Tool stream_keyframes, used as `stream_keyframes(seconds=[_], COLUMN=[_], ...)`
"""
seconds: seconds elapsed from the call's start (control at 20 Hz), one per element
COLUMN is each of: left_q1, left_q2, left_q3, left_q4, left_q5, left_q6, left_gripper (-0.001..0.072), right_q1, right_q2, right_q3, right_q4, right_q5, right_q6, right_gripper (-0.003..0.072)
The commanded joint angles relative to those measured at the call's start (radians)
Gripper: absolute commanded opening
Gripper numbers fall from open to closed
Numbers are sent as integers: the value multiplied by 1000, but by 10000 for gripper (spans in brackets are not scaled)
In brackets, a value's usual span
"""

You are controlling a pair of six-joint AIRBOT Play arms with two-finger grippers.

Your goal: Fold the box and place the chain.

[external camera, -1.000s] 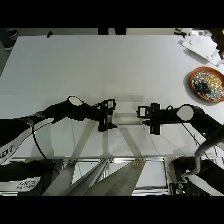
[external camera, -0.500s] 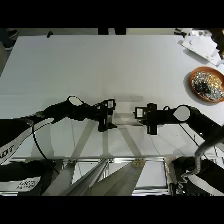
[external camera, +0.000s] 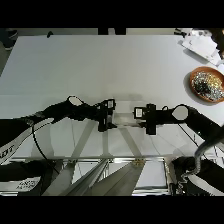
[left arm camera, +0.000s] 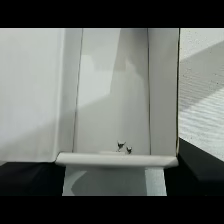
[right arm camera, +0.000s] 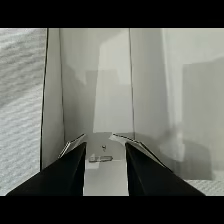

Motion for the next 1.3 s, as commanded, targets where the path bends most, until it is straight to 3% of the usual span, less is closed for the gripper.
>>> stream_keyframes(seconds=[0.0,0.15,0.25,0.7,0.75,0.9,1.0,1.15,1.25], left_q1=[1,1,1,1,1,1,1,1,1], left_q2=[0,0,0,0,0,0,0,0,0], left_q3=[0,0,0,0,0,0,0,0,0], left_q4=[0,0,0,0,0,0,0,0,0], left_q5=[0,0,0,0,0,0,0,0,0], left_q6=[0,0,0,0,0,0,0,0,0], left_gripper=[272,272,272,272,272,272,272,272,272], right_q1=[14,27,27,27,27,26,26,6,-63], right_q2=[-1,-23,-41,-41,-38,32,124,257,321], right_q3=[0,0,0,1,5,14,15,15,15], right_q4=[96,94,92,87,87,82,80,80,78], right_q5=[-10,-23,-19,-21,-20,-27,-25,39,114], right_q6=[-69,-71,-68,-68,-68,-68,-57,21,196], right_gripper=[303,324,462,459,447,316,288,50,22])
